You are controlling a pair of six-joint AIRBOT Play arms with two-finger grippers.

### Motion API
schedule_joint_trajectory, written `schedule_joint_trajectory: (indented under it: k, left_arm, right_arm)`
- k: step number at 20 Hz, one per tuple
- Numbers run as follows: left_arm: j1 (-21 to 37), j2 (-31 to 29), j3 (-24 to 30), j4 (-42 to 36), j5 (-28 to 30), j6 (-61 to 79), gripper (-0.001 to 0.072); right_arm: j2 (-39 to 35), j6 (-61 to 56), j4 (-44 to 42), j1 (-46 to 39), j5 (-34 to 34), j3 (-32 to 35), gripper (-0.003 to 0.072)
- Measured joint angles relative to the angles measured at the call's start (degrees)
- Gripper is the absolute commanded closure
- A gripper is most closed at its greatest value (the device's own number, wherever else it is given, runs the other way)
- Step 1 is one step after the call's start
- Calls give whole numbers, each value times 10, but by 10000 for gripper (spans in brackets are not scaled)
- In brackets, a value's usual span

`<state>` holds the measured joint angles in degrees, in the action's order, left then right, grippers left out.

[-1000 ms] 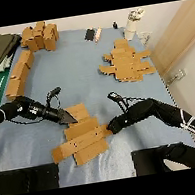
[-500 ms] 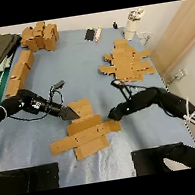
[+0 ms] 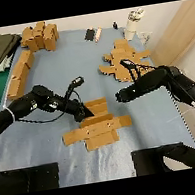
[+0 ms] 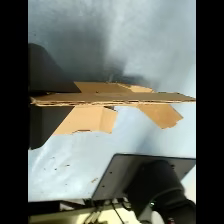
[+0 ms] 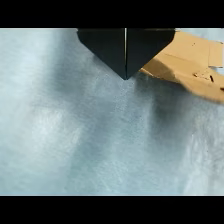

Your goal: Fold the box.

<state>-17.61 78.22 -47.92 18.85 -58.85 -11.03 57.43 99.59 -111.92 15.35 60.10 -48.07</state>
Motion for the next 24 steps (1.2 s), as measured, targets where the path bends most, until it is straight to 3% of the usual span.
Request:
schedule_joint_trajectory:
  k: [5,11,24]
  left_arm:
    - [-39,-4,1,15,-1,66,696]
    - [-47,-4,23,21,-6,114,695]
    - [-55,-76,71,-21,114,186,695]
  right_arm:
    - [4,-27,4,-1,-7,23,683]
    - [4,-42,1,0,-35,40,683]
    - [4,-47,-9,1,-69,43,683]
